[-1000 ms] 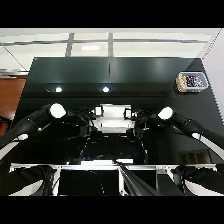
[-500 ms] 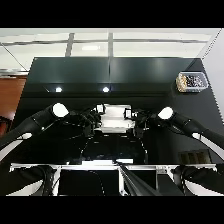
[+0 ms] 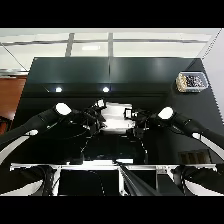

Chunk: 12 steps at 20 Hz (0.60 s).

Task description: Fold the box and place the chain.

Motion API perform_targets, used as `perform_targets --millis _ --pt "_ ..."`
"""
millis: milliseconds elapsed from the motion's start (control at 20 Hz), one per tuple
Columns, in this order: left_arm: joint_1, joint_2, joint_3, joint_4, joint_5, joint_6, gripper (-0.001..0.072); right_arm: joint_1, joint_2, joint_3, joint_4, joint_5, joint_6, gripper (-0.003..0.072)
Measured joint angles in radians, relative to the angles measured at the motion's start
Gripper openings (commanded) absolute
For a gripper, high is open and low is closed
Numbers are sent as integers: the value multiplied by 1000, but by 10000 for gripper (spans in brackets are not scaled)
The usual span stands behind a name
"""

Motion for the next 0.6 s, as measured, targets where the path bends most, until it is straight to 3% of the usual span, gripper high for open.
perform_targets --millis 50,100,200,400,600 --pt "0 -2 0 -4 0 0 157 0 0 0 0 0 0 461" --pt "0 -2 0 -7 -2 3 163 0 0 0 0 0 0 461" --pt "0 -3 0 -11 -3 4 34 0 0 0 0 -1 0 461" --pt "32 52 3 52 -57 -58 32 0 0 0 0 -1 -2 461" --pt "147 202 5 259 -103 -266 32 0 0 0 0 -1 0 462"
